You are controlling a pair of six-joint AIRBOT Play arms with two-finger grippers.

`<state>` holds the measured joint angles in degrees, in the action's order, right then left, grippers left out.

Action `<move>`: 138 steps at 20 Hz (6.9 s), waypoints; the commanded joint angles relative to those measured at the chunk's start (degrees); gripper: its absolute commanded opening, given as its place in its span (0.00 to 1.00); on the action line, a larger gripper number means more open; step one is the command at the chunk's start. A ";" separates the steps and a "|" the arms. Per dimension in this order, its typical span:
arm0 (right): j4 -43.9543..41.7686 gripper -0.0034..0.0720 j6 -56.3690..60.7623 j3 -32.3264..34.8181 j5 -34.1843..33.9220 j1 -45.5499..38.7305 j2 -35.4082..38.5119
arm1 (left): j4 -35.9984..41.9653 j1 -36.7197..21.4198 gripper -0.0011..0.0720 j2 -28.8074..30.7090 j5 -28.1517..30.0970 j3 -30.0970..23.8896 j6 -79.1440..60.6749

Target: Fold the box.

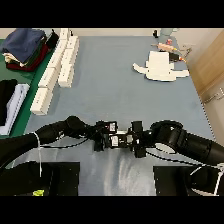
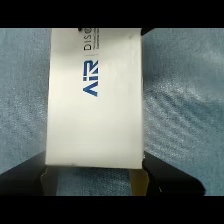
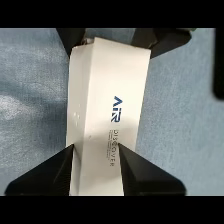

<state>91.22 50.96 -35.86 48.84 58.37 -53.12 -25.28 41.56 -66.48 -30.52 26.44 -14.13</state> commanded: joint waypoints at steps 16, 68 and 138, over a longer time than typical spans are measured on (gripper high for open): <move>2.97 0.47 1.09 -0.02 0.00 0.68 3.43 | 0.00 0.02 0.73 0.04 0.02 0.04 0.02; 4.70 0.51 1.09 -1.09 -4.76 0.57 1.95 | -0.02 0.02 0.73 0.04 0.04 0.04 0.02; -19.02 0.05 14.82 12.52 -26.80 -13.38 13.66 | -0.02 0.02 0.73 0.04 0.04 0.04 0.02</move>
<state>70.37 64.69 -21.63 17.72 49.60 -39.81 -25.30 41.56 -66.46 -30.50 26.44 -14.15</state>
